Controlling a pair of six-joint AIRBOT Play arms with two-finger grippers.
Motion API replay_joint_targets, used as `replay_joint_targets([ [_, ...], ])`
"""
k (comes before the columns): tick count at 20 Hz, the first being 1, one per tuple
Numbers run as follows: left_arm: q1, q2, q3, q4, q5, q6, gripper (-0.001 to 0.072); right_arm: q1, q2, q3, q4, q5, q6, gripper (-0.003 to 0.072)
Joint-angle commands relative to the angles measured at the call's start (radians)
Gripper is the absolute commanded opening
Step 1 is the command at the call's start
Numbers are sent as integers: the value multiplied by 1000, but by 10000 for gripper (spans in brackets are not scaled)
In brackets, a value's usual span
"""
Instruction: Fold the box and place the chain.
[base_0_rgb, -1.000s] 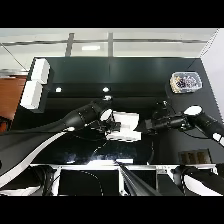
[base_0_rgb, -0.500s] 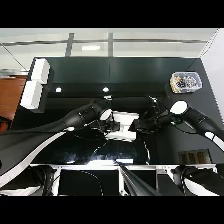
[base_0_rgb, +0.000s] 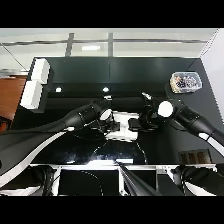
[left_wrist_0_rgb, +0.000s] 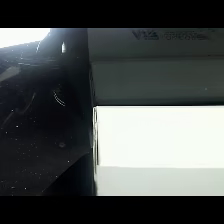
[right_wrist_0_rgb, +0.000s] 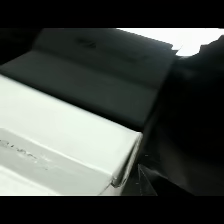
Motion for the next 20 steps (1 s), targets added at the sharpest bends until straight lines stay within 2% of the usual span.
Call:
replay_joint_targets([
  [1,0,0,1,2,-1,0,26,108,-7,49,-214,44,249,486],
  [5,1,0,1,2,-1,1,26,174,-19,65,-264,65,370,484],
  [6,0,0,1,2,-2,1,26,181,-24,65,-267,77,386,424],
  [8,1,0,1,2,-2,1,26,187,-31,65,-271,99,404,413],
  [9,0,0,1,2,-2,1,26,190,-31,65,-279,105,407,343],
  [20,0,0,1,2,-14,1,26,190,-87,77,-277,137,492,341],
])
